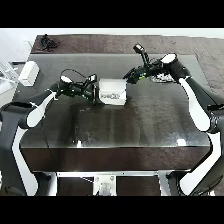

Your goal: Fold the box and place the chain.

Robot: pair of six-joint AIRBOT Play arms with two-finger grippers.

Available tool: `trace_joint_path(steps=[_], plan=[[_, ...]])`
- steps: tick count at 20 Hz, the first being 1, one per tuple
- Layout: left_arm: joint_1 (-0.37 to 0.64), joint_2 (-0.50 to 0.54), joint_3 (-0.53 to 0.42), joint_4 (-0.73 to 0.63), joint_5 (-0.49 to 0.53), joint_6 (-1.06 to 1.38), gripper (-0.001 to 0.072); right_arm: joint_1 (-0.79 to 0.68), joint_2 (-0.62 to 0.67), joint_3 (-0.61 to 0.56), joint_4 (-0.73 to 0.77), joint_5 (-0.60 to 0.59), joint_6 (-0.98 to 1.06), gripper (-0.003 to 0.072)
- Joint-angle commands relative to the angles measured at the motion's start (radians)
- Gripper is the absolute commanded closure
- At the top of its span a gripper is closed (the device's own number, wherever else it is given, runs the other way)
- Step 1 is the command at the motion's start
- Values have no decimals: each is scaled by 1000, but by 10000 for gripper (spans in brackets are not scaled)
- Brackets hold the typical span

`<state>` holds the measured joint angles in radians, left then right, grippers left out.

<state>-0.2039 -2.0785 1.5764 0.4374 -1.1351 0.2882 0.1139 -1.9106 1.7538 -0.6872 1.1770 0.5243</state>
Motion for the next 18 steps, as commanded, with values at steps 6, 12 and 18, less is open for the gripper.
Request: trace_joint_path(steps=[6,12,18], plan=[[0,-1,0,0,1,0,338,45,0,72,-39,232,-23,331],[0,-1,0,0,1,0,339,94,0,72,-162,190,-135,272],[0,-1,0,0,1,0,338,127,1,72,-160,208,-142,233]])
